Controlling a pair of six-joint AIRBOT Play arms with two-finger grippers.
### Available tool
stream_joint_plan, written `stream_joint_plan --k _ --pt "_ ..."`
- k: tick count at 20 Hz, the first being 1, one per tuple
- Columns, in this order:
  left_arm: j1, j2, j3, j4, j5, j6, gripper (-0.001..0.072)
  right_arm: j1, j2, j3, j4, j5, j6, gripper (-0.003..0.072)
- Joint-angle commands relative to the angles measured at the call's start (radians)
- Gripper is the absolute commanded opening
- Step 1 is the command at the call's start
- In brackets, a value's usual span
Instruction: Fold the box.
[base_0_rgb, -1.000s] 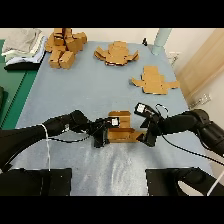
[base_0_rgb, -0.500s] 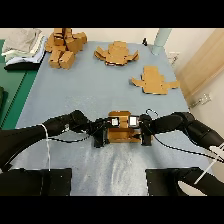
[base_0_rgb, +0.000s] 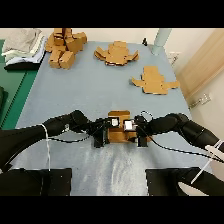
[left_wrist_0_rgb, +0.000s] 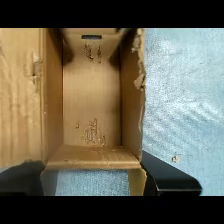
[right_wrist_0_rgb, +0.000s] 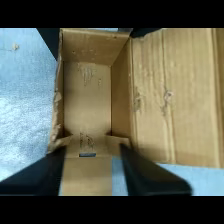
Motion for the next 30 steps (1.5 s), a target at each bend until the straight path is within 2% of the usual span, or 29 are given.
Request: stream_joint_plan --k 1,6,7,9,10,12,14,15,16,18,20,22,26,30 --pt "0.000 0.001 0.001 0.000 0.000 0.000 0.0452 0.006 -0.018 -0.001 0.010 0.004 -0.003 0.0645" --pt "0.000 0.001 0.001 0.000 0.000 0.000 0.0452 0.006 -0.010 0.000 -0.013 -0.005 0.043 0.0640" --pt "0.000 0.001 0.001 0.000 0.000 0.000 0.0452 0.006 0.003 0.002 -0.061 -0.011 0.117 0.0540" --pt "0.000 0.001 0.001 0.000 0.000 0.000 0.0452 0.006 0.057 0.023 -0.288 -0.062 0.407 0.0226" --pt "0.000 0.001 0.001 0.000 0.000 0.000 0.0452 0.006 0.088 0.041 -0.429 -0.109 0.596 0.0105" --pt "0.000 0.001 0.001 0.000 0.000 0.000 0.0452 0.006 0.149 0.068 -0.746 -0.211 0.932 0.0004" --pt "0.000 0.001 0.001 0.000 0.000 0.000 0.0452 -0.025 0.186 0.063 -0.960 -0.284 1.217 0.0004" --pt "0.000 0.001 0.001 0.000 0.001 0.000 0.0452 -0.071 0.185 0.059 -0.986 -0.303 1.350 0.0004" --pt "0.000 0.001 0.001 0.000 0.000 0.000 0.0452 -0.127 0.175 0.047 -0.964 -0.304 1.456 0.0004" --pt "0.000 0.001 0.001 0.000 0.001 0.000 0.0452 -0.237 0.121 0.014 -0.771 -0.306 1.537 0.0003" --pt "0.000 0.001 0.001 0.000 0.000 0.000 0.0452 -0.281 0.064 -0.010 -0.484 -0.262 1.476 0.0003" --pt "0.000 0.001 0.001 0.000 0.000 0.000 0.0452 -0.278 0.019 -0.030 -0.314 -0.195 1.393 0.0003" --pt "0.000 0.001 0.001 0.000 0.001 0.000 0.0452 -0.278 0.003 -0.030 -0.197 -0.177 1.292 0.0002" --pt "0.000 0.001 0.001 0.000 0.001 0.000 0.0452 -0.265 0.065 -0.030 -0.132 -0.210 1.255 0.0002"
